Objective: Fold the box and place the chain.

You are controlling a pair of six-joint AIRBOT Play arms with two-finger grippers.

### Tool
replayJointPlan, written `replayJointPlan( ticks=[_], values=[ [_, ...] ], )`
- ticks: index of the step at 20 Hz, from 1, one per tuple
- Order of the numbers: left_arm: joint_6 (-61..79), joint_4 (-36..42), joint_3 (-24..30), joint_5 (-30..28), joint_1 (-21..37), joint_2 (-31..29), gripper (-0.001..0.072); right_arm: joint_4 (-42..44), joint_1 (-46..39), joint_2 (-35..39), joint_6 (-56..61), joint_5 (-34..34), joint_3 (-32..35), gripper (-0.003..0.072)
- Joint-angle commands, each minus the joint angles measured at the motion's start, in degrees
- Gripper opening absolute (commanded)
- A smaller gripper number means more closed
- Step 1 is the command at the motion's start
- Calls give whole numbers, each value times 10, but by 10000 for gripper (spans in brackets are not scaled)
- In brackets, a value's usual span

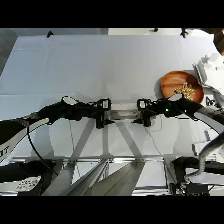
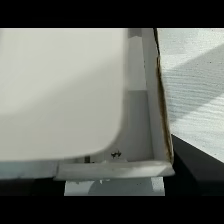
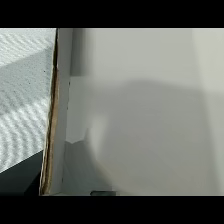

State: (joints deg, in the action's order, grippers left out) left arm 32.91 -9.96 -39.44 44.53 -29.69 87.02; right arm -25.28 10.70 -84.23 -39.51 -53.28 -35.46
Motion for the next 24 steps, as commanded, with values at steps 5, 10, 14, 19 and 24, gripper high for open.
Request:
replayJointPlan(
  ticks=[5,10,14,19,24],
  values=[
    [1,1,0,-2,0,0,432,0,0,0,0,-1,0,524],
    [1,1,0,-2,0,0,432,2,0,0,-37,3,0,524],
    [1,1,0,-2,0,0,432,0,0,0,-73,3,0,524],
    [1,1,0,-2,0,0,433,1,0,0,-29,-31,0,524],
    [1,1,0,-2,0,0,433,1,0,0,-8,-73,0,524]
  ],
)
